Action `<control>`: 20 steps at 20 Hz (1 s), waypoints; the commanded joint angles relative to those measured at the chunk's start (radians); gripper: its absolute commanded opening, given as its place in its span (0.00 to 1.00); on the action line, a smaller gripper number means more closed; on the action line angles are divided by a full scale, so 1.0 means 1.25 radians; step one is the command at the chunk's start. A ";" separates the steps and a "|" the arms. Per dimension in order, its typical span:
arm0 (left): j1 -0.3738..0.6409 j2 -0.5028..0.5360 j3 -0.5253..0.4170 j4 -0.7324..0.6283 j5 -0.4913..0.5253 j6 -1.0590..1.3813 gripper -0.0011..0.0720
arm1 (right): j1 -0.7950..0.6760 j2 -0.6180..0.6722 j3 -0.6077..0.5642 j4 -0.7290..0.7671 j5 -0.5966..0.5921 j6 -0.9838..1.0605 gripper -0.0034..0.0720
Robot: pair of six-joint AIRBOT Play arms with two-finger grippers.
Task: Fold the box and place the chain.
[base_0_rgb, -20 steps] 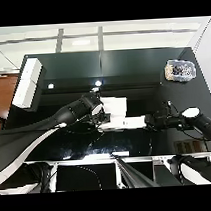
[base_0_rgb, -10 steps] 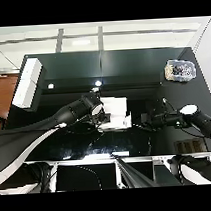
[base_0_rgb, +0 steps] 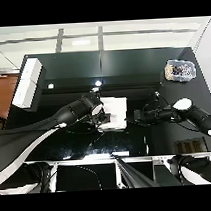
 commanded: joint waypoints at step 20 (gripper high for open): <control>0.000 0.000 0.000 0.021 0.000 0.000 0.06 | 0.389 -0.110 0.284 -0.721 0.019 0.777 0.61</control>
